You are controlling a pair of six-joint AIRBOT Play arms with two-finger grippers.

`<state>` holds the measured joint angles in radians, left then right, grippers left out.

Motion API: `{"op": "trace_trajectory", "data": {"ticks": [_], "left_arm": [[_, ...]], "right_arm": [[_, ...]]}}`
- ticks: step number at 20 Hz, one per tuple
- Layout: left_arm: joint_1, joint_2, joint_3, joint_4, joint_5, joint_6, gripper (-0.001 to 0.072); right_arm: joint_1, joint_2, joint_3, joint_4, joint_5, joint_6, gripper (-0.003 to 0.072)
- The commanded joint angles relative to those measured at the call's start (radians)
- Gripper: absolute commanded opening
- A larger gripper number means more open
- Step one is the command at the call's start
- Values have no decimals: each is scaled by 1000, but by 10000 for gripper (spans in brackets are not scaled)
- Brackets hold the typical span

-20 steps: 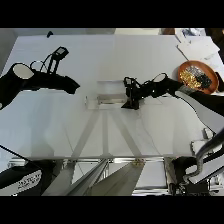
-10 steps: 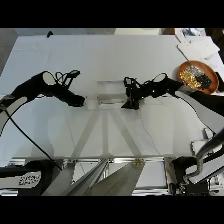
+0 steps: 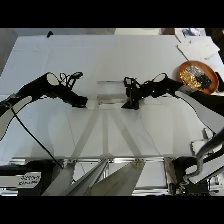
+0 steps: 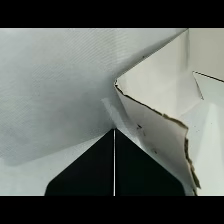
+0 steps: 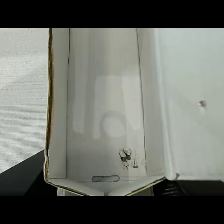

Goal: Fold the box and place the chain.

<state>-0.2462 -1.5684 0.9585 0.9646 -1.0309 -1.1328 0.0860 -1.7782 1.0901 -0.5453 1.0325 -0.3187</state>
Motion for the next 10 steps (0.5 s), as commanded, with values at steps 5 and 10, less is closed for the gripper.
{"op": "trace_trajectory", "data": {"ticks": [5,10], "left_arm": [[26,47,1,-78,11,36,5],[60,77,1,-101,-18,40,5]], "right_arm": [[0,0,0,0,0,0,383],[0,0,0,0,0,0,383]]}}
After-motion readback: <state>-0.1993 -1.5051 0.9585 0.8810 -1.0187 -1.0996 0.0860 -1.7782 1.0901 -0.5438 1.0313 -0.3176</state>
